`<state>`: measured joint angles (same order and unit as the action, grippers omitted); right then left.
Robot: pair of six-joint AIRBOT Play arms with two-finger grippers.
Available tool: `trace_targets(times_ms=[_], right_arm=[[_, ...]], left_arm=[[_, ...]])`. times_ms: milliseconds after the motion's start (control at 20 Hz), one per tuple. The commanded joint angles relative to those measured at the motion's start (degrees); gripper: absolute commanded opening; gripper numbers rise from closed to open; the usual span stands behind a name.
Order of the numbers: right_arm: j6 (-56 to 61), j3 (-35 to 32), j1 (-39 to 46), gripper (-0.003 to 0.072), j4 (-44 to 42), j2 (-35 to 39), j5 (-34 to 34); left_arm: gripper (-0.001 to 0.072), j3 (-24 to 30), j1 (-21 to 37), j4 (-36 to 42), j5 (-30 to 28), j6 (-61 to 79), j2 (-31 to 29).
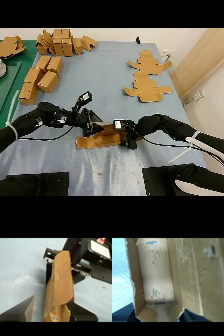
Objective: Fold the box.
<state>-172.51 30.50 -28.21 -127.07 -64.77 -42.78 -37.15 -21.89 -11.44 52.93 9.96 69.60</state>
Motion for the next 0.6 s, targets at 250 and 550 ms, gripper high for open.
trace_targets(times_ms=[250, 550], right_arm=[[0.0, 0.0, 0.0, 0.0597, 0.0, 0.0, -0.2], [0.0, 0.0, 0.0, 0.0598, 0.0, 0.0, -0.2]], left_arm=[[0.0008, 0.1, 2.4, -35.6, 9.7, -47.8, -14.0], [0.001, 0.2, -9.3, -21.6, 5.8, -65.0, -11.1]])
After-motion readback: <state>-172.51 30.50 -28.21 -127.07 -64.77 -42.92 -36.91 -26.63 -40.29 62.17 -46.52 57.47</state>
